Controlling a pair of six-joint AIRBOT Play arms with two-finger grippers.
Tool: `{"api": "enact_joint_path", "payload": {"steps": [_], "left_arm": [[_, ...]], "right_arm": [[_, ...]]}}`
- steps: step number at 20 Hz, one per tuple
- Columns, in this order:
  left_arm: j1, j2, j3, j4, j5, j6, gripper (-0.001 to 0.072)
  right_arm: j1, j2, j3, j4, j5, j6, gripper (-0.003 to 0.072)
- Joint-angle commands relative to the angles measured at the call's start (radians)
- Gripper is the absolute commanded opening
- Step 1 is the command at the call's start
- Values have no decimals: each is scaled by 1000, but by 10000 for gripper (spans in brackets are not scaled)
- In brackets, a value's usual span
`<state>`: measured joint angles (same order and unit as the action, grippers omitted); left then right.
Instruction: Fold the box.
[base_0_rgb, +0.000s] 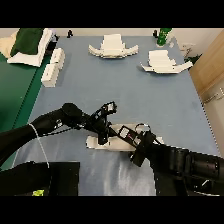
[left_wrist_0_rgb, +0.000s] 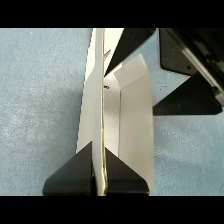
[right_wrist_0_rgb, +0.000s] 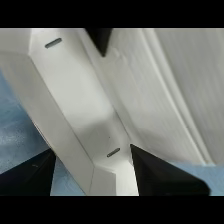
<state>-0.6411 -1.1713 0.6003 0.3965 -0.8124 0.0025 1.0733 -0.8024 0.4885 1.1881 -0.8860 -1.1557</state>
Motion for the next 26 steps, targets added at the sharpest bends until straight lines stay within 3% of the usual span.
{"api": "enact_joint_path", "payload": {"steps": [1,7,11,15,17,20,22,26], "left_arm": [[0,0,1,0,0,0,13],[0,0,1,0,0,0,14],[0,0,1,0,0,0,14],[0,0,1,0,0,0,13],[0,0,1,0,0,0,13],[0,0,1,0,0,0,13],[0,0,1,0,0,0,13],[0,0,1,0,0,0,13]], "right_arm": [[0,18,18,-89,-127,225,710],[0,18,18,-80,-154,222,720],[-58,31,-7,-53,-93,39,720],[-292,114,-53,231,68,-476,720],[-450,132,-74,496,101,-863,720],[-676,102,-103,912,61,-1447,720],[-769,60,-110,1020,35,-1611,720],[-798,-11,-109,1046,54,-1714,720]]}}
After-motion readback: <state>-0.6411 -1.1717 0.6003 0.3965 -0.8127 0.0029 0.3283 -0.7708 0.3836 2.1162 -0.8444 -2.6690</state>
